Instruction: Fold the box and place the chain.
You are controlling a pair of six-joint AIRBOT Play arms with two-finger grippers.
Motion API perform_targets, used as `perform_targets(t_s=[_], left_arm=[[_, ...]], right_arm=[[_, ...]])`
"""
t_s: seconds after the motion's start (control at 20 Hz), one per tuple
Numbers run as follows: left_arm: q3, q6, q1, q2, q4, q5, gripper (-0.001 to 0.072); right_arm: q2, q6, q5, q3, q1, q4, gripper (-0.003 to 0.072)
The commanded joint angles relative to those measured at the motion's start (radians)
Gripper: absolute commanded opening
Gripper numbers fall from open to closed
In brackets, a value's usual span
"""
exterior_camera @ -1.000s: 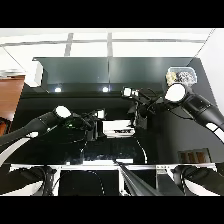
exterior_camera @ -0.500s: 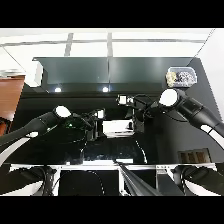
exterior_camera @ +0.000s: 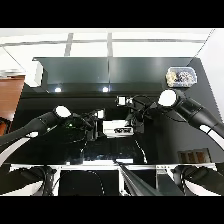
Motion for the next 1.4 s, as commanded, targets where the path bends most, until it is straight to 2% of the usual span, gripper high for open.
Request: perform_targets(t_s=[0.0, 0.2, 0.25, 0.3, 1.35], left_arm=[[0.0, -0.001, 0.0, 0.0, 0.001, 0.0, 0.0388], [0.0, -0.001, 0.0, 0.0, 0.0, 0.0, 0.0389], [0.0, -0.001, 0.0, 0.0, 0.0, 0.0, 0.0388], [0.0, -0.001, 0.0, 0.0, 0.0, 0.0, 0.0388], [0.0, -0.001, 0.0, 0.0, 0.0, -0.001, 0.0389]], right_arm=[[0.0, 0.006, 0.028, -0.001, 0.001, -0.001, 0.0249], [0.0, 0.006, 0.029, -0.001, 0.001, -0.003, 0.0251], [0.0, 0.006, 0.029, -0.001, 0.001, -0.003, 0.0323], [0.0, 0.006, 0.027, -0.001, 0.001, -0.003, 0.033], [-0.007, 0.018, 0.029, -0.01, 0.001, -0.012, 0.0329]])
